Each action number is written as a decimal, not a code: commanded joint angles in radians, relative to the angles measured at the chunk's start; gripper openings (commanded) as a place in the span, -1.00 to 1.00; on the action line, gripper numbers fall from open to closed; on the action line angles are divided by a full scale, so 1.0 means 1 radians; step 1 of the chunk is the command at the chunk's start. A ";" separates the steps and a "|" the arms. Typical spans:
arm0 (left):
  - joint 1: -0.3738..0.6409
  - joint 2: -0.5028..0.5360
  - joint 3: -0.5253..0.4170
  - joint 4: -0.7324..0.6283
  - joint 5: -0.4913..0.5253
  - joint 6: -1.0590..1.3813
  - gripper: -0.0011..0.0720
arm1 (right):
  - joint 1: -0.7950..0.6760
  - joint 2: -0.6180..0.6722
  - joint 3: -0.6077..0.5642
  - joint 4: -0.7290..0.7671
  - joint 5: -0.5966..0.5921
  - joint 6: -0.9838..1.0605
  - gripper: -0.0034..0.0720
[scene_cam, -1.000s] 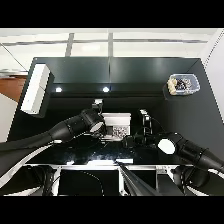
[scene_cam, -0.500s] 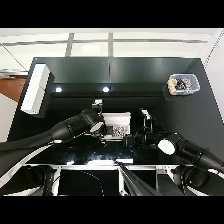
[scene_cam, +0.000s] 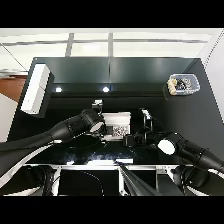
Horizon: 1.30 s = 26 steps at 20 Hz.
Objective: Fold the box and place the chain.
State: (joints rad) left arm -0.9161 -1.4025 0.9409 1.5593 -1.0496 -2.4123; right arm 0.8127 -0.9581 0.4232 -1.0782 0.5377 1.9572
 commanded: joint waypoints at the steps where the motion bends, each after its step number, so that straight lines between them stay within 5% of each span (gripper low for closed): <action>1: 0.001 -0.001 0.000 0.008 0.001 0.000 -0.88 | 0.000 0.000 0.001 0.000 0.000 0.008 -0.01; 18: 0.011 -0.001 0.000 0.006 -0.006 -0.006 -0.89 | 0.000 -0.014 0.001 -0.027 -0.070 0.055 -0.11; 20: 0.011 -0.001 0.000 0.006 -0.006 -0.006 -0.89 | 0.000 -0.016 0.001 -0.032 -0.072 0.055 -0.45; 23: 0.011 -0.001 0.000 0.006 -0.006 -0.006 -0.89 | 0.000 -0.015 0.001 -0.035 -0.071 0.054 -0.58; 24: 0.011 -0.001 0.000 0.006 -0.006 -0.006 -0.89 | 0.001 -0.015 0.001 -0.035 -0.070 0.051 -0.77; 26: 0.011 -0.001 0.000 0.006 -0.006 -0.006 -0.89 | 0.002 -0.015 0.002 -0.035 -0.060 0.051 -0.78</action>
State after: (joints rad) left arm -0.9058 -1.4029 0.9413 1.5661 -1.0542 -2.4195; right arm 0.8135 -0.9726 0.4240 -1.1114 0.4664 2.0090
